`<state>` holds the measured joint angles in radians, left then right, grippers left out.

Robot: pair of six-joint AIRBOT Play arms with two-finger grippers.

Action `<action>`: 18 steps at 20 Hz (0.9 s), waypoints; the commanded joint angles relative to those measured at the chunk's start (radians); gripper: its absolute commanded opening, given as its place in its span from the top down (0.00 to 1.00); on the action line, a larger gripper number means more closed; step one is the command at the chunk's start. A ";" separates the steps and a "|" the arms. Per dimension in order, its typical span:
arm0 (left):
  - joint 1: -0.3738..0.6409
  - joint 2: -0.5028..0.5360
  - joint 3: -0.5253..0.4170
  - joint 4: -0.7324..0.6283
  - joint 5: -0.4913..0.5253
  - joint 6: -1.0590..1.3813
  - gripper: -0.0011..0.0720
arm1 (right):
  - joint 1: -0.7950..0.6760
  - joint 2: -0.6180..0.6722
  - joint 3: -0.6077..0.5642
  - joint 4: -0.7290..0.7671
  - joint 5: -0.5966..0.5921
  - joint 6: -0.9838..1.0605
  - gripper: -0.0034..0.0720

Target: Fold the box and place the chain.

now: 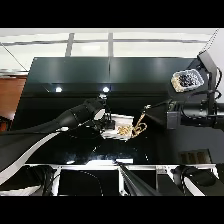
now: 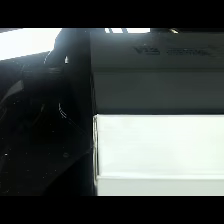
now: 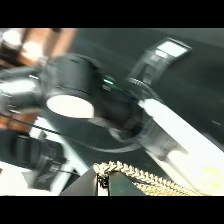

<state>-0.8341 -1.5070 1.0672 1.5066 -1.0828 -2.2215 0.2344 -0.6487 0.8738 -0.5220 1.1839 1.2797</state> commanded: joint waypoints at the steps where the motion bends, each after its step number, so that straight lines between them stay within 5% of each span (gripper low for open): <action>1: 0.000 0.000 0.000 0.000 0.000 0.000 0.94 | 0.005 0.000 -0.001 0.216 -0.034 -0.048 0.94; 7: 0.000 0.000 0.000 0.000 0.000 0.000 0.94 | 0.005 -0.012 -0.001 0.304 -0.066 -0.092 0.94; 18: 0.000 0.000 0.000 0.000 -0.001 0.000 0.94 | 0.192 -0.262 -0.006 -0.134 -0.086 -0.042 0.94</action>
